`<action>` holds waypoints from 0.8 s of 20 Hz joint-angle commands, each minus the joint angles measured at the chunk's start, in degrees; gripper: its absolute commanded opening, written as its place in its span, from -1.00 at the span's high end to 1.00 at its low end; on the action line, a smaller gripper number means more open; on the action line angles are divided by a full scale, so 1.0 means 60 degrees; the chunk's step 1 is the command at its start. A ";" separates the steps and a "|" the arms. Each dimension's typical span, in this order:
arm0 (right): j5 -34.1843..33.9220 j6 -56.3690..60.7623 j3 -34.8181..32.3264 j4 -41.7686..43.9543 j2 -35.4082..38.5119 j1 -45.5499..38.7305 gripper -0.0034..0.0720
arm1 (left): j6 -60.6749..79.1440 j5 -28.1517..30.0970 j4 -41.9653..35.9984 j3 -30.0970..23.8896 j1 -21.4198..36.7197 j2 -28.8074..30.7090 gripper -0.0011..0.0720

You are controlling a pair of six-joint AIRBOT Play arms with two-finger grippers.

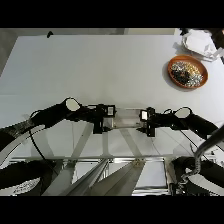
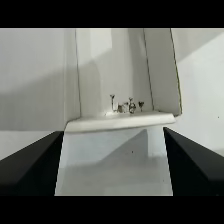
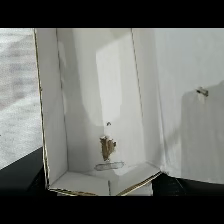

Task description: Fold the box and place the chain.

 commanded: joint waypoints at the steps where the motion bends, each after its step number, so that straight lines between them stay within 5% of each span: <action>1: 0.0004 0.0004 0.0000 0.0004 0.0007 -0.0004 0.07 | 0.0430 -0.0182 -0.0546 -0.0007 0.0007 -0.0080 -0.97; 16: 0.0004 0.0004 0.0000 0.0004 0.0007 -0.0004 0.07 | 0.1534 -0.0295 -0.1818 -0.0007 -0.0047 -0.0699 -0.93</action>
